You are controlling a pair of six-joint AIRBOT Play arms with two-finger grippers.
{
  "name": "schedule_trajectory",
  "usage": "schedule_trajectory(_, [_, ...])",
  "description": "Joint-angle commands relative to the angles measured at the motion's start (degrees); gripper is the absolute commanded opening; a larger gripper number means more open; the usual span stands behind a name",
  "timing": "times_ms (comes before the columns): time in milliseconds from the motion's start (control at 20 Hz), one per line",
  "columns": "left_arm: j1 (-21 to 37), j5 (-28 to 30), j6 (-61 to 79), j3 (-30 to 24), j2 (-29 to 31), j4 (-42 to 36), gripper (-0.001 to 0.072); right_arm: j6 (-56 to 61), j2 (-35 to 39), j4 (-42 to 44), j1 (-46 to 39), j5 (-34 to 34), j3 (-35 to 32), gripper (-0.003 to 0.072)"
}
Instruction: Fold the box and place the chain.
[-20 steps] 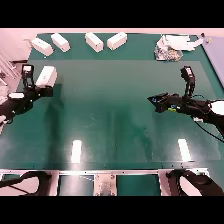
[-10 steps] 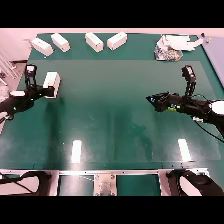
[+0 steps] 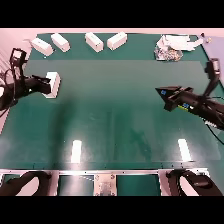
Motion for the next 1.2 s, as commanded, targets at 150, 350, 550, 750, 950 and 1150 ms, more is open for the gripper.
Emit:
schedule_trajectory(150, [-17.84,22.34,-0.68,-19.71,22.53,-2.01,0.0011,-2.91,16.04,-2.86,0.00,-7.56,-9.07,0.0004])
schedule_trajectory(350, [-29.42,34.77,-3.28,-30.18,25.73,-2.08,0.0011,-2.93,22.71,-2.99,0.00,-10.99,-19.63,0.0004])
schedule_trajectory(550, [-35.58,43.80,-5.49,-37.24,25.70,-2.10,0.0012,-2.95,25.22,-5.49,-0.02,-13.03,-27.78,0.0005])
schedule_trajectory(750, [-35.67,43.65,-7.15,-39.69,25.70,-2.10,0.0017,-2.93,25.22,-5.44,-0.02,-13.68,-30.45,0.0007])
schedule_trajectory(950, [-35.67,44.00,-7.10,-39.69,25.70,-2.05,0.0019,-2.93,25.22,-5.40,-0.02,-13.73,-30.45,0.0007])
schedule_trajectory(1150, [-35.67,43.95,-7.13,-39.69,25.70,-2.08,0.0019,-2.93,25.22,-5.40,-0.02,-13.73,-30.49,0.0007])
